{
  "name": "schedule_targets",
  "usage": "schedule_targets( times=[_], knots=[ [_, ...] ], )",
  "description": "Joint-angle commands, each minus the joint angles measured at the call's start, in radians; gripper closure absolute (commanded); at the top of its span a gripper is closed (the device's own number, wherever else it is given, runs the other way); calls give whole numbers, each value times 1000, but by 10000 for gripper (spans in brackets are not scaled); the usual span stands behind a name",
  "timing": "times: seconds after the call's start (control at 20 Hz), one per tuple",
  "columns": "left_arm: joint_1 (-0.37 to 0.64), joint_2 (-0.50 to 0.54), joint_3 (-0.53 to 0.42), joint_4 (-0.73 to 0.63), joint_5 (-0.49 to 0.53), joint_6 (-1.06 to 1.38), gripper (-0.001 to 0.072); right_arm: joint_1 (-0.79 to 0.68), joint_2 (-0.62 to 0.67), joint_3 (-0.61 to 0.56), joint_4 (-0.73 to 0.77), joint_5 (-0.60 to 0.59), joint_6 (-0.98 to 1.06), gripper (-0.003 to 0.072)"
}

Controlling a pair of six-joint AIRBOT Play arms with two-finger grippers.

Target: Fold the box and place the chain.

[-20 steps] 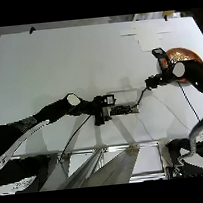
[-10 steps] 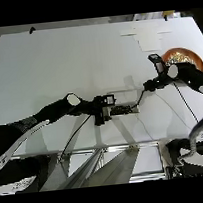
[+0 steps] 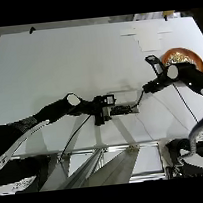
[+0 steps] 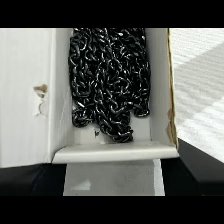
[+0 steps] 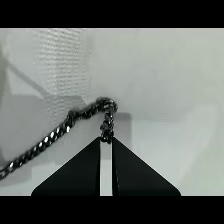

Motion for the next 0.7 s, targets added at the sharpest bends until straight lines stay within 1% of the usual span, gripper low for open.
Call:
schedule_targets(
  times=[0.0,0.1,0.2,0.3,0.4,0.5,0.65],
  knots=[
    [0,0,0,0,0,0,439,3,151,1,16,80,-3,671],
    [0,0,0,0,0,0,440,3,260,1,76,115,-20,671],
    [0,0,0,0,0,0,439,3,369,1,194,160,-81,671],
    [0,0,0,0,0,0,439,14,466,1,323,206,-216,672],
    [0,0,0,0,0,0,439,49,548,1,406,244,-383,672],
    [0,0,0,0,0,0,439,76,603,1,460,281,-477,672],
    [0,0,0,0,0,0,439,88,638,1,568,333,-583,672]
  ],
)
